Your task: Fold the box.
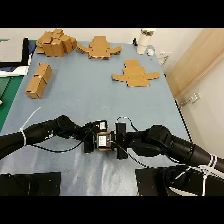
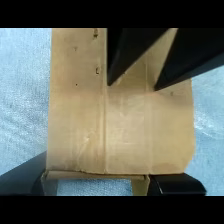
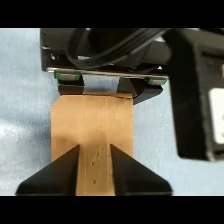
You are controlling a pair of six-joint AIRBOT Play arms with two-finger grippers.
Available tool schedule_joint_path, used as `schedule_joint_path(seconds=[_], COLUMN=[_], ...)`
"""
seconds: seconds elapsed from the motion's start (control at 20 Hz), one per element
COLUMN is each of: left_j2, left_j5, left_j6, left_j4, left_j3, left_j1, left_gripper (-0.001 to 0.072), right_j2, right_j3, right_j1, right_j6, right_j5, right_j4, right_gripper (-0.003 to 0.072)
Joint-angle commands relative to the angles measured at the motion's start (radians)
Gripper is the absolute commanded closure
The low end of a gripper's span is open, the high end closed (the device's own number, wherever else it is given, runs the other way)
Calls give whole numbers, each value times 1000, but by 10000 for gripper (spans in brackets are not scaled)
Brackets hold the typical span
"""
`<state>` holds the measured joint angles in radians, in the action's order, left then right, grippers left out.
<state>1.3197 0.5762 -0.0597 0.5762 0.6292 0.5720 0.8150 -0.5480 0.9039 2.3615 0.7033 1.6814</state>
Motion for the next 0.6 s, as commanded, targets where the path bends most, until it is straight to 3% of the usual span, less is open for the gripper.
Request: schedule_joint_path(seconds=[0.0, 0.1, 0.2, 0.25, 0.55], left_j2=[0, 0, 0, 0, 0], left_j5=[0, 0, 0, 0, 0], left_j6=[0, 0, 0, 0, 0], left_j4=[0, 0, 0, 0, 0], left_j3=[0, 0, 0, 0, 0], left_j1=[0, 0, 0, 0, 0], left_gripper=[198, 198, 198, 198, 198], right_j2=[-6, -5, -3, 2, 45], right_j3=[1, 1, 2, 2, 2], right_j1=[8, 8, 8, 8, 8], right_j6=[24, 41, 48, 49, 56], right_j5=[26, 20, 9, 6, -15], right_j4=[-27, -28, -39, -50, -64], right_gripper=[300, 300, 178, 165, 165])
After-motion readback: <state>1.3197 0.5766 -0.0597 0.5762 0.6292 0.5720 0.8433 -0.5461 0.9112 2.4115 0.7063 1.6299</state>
